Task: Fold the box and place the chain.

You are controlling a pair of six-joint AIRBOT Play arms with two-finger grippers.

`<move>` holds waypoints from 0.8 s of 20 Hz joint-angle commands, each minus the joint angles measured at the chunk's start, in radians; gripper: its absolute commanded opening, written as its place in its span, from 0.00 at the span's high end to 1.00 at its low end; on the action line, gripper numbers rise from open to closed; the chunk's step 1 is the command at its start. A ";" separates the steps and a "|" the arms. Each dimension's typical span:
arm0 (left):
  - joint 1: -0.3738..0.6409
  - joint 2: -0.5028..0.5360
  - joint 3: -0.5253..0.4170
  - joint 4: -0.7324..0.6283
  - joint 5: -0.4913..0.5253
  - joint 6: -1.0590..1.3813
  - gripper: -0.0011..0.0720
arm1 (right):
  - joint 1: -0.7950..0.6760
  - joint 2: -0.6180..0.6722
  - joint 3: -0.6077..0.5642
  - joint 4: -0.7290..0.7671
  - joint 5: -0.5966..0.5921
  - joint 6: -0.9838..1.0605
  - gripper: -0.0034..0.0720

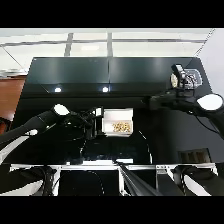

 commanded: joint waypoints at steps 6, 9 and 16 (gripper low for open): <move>0.000 -0.001 0.000 0.003 0.001 -0.001 0.36 | 0.175 -0.261 0.152 -0.042 0.119 -0.108 0.00; 0.000 -0.001 0.000 0.003 0.000 -0.001 0.36 | 0.177 -0.256 0.199 -0.134 0.278 -0.245 0.00; 0.000 -0.001 0.000 0.003 0.001 -0.001 0.36 | 0.225 -0.256 0.199 -0.082 0.357 -0.617 0.00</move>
